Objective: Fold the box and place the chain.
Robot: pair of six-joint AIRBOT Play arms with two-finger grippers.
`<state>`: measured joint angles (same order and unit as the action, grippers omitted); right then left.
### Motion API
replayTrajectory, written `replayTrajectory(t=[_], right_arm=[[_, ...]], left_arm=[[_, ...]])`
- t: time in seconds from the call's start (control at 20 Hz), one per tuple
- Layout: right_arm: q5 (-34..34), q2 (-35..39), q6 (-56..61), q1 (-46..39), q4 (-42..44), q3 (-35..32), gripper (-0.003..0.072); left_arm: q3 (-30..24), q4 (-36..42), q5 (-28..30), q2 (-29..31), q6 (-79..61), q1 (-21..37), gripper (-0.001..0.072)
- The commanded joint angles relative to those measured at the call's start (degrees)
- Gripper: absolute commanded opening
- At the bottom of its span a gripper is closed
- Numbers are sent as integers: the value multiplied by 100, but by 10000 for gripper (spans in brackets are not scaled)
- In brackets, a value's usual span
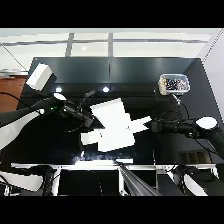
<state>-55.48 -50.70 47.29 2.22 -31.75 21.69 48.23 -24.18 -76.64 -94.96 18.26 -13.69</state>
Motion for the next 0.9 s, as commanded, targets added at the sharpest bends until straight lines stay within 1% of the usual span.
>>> replayTrajectory(t=[0.0, 0.05, 0.35, 0.4, 0.45, 0.65, 0.7, 0.75, 0.8, 0.85], right_arm=[[2, 4, 2, 4, -26, -4, 30], [0, 4, 2, 4, -26, -4, 31], [-33, 4, 2, 4, -28, -4, 30], [-37, 4, 2, 4, -28, -4, 30], [-37, 4, 0, 4, -31, -4, 30], [-42, 4, 0, 4, -31, -4, 31], [-42, 4, 0, 4, -28, -4, 31], [-42, 4, 0, 4, -28, -4, 31], [-42, 4, 0, 4, -28, -4, 31], [-42, 4, 0, 4, -28, -2, 31]], left_arm=[[4, -199, -61, -9, -28, 15, 253], [4, -249, -59, -9, -28, 17, 223], [68, -258, -24, -9, -2, 59, 220], [87, -256, -15, -9, 0, 57, 207], [107, -258, 11, -9, 0, 50, 156], [118, -234, 125, -9, 0, 35, 147], [118, -234, 125, -9, 0, 28, 125], [118, -234, 116, -9, 0, 26, 64], [118, -236, 87, -9, -2, 26, 32], [118, -236, 48, -9, -2, 26, 32]])
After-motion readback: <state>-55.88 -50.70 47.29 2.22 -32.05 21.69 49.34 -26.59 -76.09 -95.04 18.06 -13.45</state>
